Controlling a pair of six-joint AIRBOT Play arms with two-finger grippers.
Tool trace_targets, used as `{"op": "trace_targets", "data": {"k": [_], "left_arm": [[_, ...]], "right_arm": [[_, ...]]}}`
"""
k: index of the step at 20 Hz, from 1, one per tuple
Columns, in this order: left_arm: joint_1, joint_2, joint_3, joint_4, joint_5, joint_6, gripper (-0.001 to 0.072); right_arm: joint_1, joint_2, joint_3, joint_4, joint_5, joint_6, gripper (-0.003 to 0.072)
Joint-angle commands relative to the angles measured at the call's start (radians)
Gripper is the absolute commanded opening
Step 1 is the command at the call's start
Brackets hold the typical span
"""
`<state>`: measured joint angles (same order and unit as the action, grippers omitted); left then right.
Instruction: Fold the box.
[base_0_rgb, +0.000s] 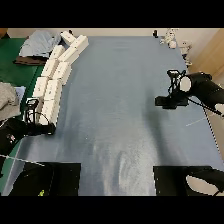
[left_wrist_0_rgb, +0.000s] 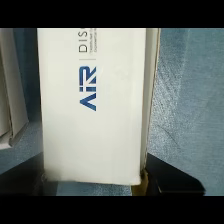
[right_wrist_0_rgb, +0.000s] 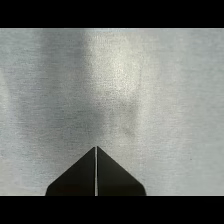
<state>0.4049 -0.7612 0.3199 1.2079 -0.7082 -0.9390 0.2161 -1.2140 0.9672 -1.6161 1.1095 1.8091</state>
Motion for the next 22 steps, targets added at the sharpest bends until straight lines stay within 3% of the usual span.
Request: {"op": "trace_targets", "data": {"k": [1, 4, 5, 6, 9, 11, 15, 17, 18, 19, 20, 22], "left_arm": [[0.000, -0.009, 0.000, -0.004, 0.002, 0.007, 0.0491], [0.000, -0.008, 0.001, -0.003, -0.002, 0.007, 0.0494], [0.000, -0.006, 0.005, -0.003, -0.016, 0.007, 0.0565], [0.001, -0.001, 0.012, 0.000, -0.030, 0.000, 0.0701], [0.001, 0.027, 0.055, 0.009, -0.110, 0.000, 0.0701], [0.001, 0.051, 0.106, 0.051, -0.226, -0.002, 0.0701], [0.001, 0.103, 0.276, 0.181, -0.585, -0.114, 0.0700], [0.000, 0.131, 0.378, 0.150, -0.708, -0.163, 0.0698], [0.000, 0.142, 0.431, 0.101, -0.740, -0.162, 0.0542], [0.000, 0.147, 0.482, 0.038, -0.755, -0.162, 0.0246], [-0.001, 0.145, 0.533, -0.046, -0.760, -0.156, 0.0011], [-0.021, 0.119, 0.609, -0.198, -0.719, -0.157, 0.0011]], "right_arm": [[0.000, 0.000, 0.001, 0.000, 0.000, 0.000, 0.0020], [0.000, 0.000, 0.001, 0.000, 0.000, 0.000, 0.0020], [0.000, 0.000, 0.001, 0.000, 0.000, 0.000, 0.0020], [0.000, 0.000, 0.001, 0.000, 0.000, 0.000, 0.0020], [0.000, 0.000, 0.001, 0.000, 0.000, 0.000, 0.0020], [0.000, 0.000, 0.001, 0.000, 0.000, 0.000, 0.0020], [0.000, 0.000, 0.001, 0.000, 0.000, 0.000, 0.0020], [0.000, 0.000, 0.001, 0.000, 0.000, 0.000, 0.0019], [0.000, 0.000, 0.001, 0.000, 0.000, 0.000, 0.0020], [0.000, 0.000, 0.001, 0.000, 0.000, 0.000, 0.0019], [0.000, 0.000, 0.001, 0.000, 0.000, 0.000, 0.0020], [0.000, 0.000, 0.001, 0.000, 0.000, 0.000, 0.0020]]}}
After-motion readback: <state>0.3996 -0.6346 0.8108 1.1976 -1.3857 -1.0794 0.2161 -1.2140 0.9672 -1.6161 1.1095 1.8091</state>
